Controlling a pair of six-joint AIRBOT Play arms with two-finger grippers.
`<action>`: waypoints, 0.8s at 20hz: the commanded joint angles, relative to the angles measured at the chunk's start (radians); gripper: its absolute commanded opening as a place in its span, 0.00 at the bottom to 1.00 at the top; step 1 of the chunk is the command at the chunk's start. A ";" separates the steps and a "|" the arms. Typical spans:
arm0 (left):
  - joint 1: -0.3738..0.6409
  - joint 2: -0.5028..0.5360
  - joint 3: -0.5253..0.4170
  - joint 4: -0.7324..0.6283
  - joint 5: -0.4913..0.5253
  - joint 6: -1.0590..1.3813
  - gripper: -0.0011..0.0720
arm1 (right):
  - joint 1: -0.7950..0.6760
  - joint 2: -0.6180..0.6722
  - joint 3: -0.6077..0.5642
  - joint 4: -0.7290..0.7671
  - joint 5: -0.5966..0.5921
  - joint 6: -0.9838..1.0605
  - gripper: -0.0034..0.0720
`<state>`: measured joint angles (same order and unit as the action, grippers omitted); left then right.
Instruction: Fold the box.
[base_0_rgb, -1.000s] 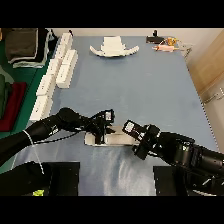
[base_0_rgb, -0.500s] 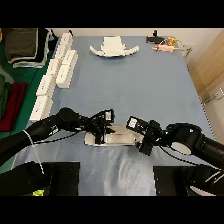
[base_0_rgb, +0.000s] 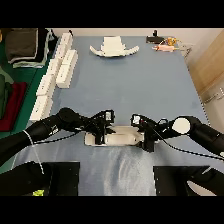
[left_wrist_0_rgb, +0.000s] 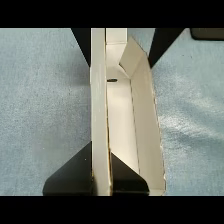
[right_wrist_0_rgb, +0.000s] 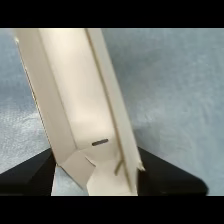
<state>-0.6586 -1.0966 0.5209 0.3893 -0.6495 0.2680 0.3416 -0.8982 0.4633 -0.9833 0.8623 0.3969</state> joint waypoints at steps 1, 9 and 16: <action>-0.001 -0.001 0.000 0.000 0.003 0.000 0.04 | -0.029 -0.066 0.000 0.105 0.027 -0.163 0.99; -0.001 -0.001 0.000 0.000 0.003 0.000 0.04 | -0.030 -0.073 0.001 0.087 0.019 -0.160 0.98; -0.001 -0.001 0.000 0.000 0.003 0.000 0.04 | -0.029 -0.073 0.000 0.097 0.034 -0.163 0.98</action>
<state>-0.6590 -1.0966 0.5209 0.3889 -0.6468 0.2680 0.3119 -0.9707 0.4644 -0.8970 0.8818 0.2379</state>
